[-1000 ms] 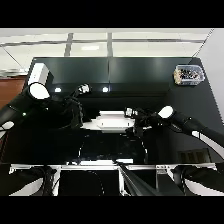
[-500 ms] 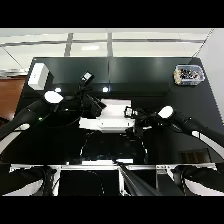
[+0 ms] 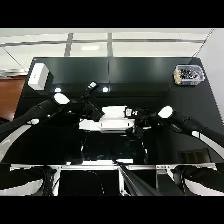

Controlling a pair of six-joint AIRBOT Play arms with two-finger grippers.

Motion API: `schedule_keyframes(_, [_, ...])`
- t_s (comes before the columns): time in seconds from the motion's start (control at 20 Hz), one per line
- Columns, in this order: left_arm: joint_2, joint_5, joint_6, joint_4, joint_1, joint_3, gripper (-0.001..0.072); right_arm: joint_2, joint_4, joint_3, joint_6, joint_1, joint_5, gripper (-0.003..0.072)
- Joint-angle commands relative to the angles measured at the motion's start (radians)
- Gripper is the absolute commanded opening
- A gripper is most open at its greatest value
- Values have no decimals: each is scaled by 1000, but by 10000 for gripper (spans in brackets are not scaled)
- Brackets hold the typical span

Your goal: Fold the box and place the chain.

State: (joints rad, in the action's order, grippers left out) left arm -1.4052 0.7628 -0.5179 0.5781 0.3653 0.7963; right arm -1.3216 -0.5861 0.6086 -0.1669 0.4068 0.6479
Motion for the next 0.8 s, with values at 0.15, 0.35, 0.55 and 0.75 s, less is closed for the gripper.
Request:
schedule_keyframes(0.15, [206,83,-24,18,-214,-5,26,0,2,0,2,0,-2,402])
schedule_keyframes(0.35, [274,471,97,17,-263,-84,26,0,2,0,2,0,-2,402])
schedule_keyframes(0.55, [272,347,262,19,-220,-197,708,0,2,0,2,0,-2,402])
schedule_keyframes(0.75, [258,-5,626,137,-87,-204,707,0,2,0,2,0,-2,402])
